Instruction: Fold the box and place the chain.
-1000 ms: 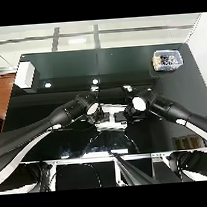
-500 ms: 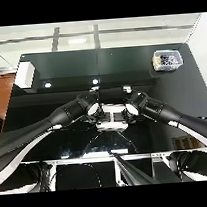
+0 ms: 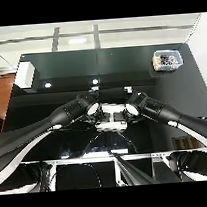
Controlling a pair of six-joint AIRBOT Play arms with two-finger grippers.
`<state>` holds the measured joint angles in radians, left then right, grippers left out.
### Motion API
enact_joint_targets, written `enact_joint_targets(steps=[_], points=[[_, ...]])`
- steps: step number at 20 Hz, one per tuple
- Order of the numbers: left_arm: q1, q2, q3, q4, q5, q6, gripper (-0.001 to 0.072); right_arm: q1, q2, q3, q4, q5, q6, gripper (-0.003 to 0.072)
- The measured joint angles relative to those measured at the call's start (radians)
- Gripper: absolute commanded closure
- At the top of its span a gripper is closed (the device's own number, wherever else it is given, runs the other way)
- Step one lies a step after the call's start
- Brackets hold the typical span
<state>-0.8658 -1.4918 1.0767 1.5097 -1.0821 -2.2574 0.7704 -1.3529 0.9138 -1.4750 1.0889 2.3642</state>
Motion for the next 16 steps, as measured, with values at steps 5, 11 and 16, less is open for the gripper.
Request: enact_joint_targets(steps=[5, 11, 16], points=[[0.000, 0.000, 0.000, -0.005, 0.005, -0.001, 0.0685, 0.000, -0.007, 0.000, 0.008, -0.009, 0.002, 0.0670], [0.000, 0.000, 0.000, -0.002, 0.006, 0.000, 0.0685, -0.002, -0.007, 0.002, 0.008, -0.006, 0.000, 0.0357], [0.000, 0.000, 0.000, 0.000, 0.004, 0.000, 0.0685, -0.007, 0.042, 0.009, 0.005, 0.003, -0.026, 0.0351]])
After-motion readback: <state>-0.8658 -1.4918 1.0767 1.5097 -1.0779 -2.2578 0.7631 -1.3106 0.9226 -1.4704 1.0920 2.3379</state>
